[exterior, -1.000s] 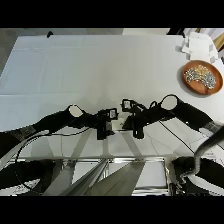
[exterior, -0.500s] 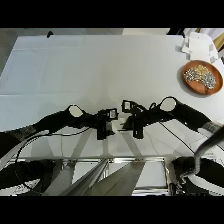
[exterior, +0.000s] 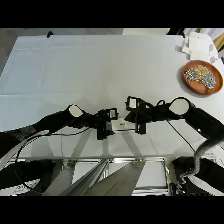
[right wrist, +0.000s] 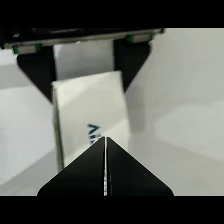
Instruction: Fold the box and place the chain.
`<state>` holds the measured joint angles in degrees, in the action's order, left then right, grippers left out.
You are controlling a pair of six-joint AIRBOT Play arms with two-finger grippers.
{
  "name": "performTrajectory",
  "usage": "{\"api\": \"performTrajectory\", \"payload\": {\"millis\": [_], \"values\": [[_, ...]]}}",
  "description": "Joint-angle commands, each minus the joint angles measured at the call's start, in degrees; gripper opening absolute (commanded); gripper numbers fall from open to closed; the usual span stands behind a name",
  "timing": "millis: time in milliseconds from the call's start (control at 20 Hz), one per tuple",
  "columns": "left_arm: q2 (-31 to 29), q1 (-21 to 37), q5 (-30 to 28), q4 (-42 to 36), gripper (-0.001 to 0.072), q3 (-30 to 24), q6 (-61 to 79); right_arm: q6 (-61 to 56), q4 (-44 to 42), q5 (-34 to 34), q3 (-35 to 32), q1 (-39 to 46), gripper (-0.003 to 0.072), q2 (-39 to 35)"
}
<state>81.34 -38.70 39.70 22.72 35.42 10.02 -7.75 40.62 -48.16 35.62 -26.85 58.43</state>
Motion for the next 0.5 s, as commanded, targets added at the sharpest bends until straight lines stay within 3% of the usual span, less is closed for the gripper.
{"api": "performTrajectory", "payload": {"millis": [0,150,300,350,450], "values": [[0.0,0.04,-0.02,0.04,0.0131,-0.02,0.02,-4.66,0.28,0.74,0.02,0.44,0.0017,-6.38],[0.0,0.04,-0.04,0.04,0.0131,-0.02,0.0,-28.83,11.69,-1.09,0.04,6.27,0.0016,-11.65],[0.0,0.04,-0.04,0.04,0.0131,-0.02,0.0,-66.42,36.76,-7.67,0.02,17.29,0.0017,-13.9],[-0.02,0.04,0.04,0.04,0.0131,-0.02,0.0,-74.73,41.57,-9.77,0.02,20.61,0.0017,-13.81],[-0.02,0.04,-0.02,0.04,0.0131,-0.02,0.0,-80.32,44.5,-12.98,0.02,25.99,0.0017,-13.77]]}}
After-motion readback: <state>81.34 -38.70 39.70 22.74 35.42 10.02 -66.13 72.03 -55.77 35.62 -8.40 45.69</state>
